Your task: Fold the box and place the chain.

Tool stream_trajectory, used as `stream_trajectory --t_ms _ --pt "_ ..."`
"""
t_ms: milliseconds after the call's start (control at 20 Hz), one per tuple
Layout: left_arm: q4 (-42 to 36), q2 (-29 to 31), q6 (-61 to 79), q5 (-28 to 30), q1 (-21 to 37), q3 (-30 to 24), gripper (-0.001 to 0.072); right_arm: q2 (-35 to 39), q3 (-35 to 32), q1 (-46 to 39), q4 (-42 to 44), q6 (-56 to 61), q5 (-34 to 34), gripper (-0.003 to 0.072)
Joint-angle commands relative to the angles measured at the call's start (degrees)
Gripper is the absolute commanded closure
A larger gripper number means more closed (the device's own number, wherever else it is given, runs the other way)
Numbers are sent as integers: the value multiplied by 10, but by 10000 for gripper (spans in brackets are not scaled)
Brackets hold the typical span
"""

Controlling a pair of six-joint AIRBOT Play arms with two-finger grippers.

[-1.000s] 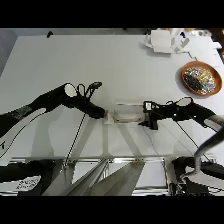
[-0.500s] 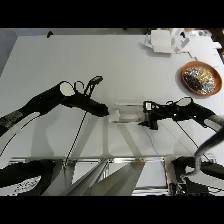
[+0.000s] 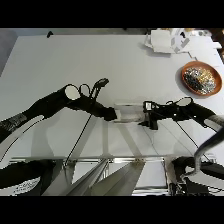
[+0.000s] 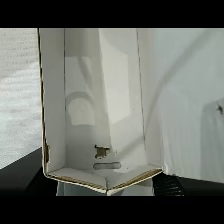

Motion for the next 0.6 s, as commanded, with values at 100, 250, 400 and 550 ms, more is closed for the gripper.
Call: stream_trajectory --t_ms 100,250,400,550 --pt "42 0 -78 52 -29 0 187 0 0 0 0 0 0 279" --pt "68 -3 -134 74 -45 1 188 0 0 0 0 0 0 279" --pt "98 -15 -185 83 -63 12 188 0 0 0 0 0 0 279" --pt "150 -31 -256 81 -78 37 195 0 0 0 0 0 0 279"
